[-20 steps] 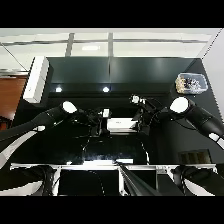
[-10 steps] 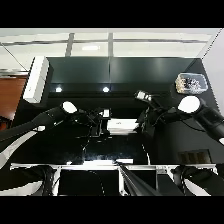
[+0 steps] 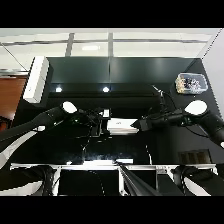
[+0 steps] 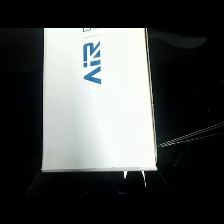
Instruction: Fold the box and place the chain.
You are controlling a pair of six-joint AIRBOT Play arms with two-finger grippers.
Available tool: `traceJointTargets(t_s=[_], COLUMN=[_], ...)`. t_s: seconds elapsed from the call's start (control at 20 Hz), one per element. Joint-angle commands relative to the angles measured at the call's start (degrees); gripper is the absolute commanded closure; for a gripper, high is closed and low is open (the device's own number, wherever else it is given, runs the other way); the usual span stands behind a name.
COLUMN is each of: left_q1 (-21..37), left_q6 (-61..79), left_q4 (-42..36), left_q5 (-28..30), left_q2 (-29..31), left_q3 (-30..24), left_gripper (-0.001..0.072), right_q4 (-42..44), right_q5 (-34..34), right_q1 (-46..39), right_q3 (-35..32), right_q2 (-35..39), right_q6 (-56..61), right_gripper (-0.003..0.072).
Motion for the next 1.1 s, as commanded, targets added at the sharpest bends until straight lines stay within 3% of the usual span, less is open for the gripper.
traceJointTargets(t_s=[0.0,0.45,1.05], left_q1=[0.0,0.0,0.0], left_q6=[0.0,0.0,0.0], left_q4=[0.0,0.0,0.0], left_q5=[0.0,0.0,0.0], left_q2=[0.0,0.0,0.0], left_q3=[0.0,0.0,0.0], left_gripper=[0.0222,0.0222,0.0222], right_q4=[8.4,2.4,-0.2], right_q5=[-2.3,-5.7,-6.7], right_q1=[0.4,0.4,0.4], right_q3=[-1.9,-1.9,-1.9], right_q2=[-2.9,-8.8,-9.0], right_q6=[3.1,5.3,5.8], right_gripper=[0.0676,0.0673,0.0668])
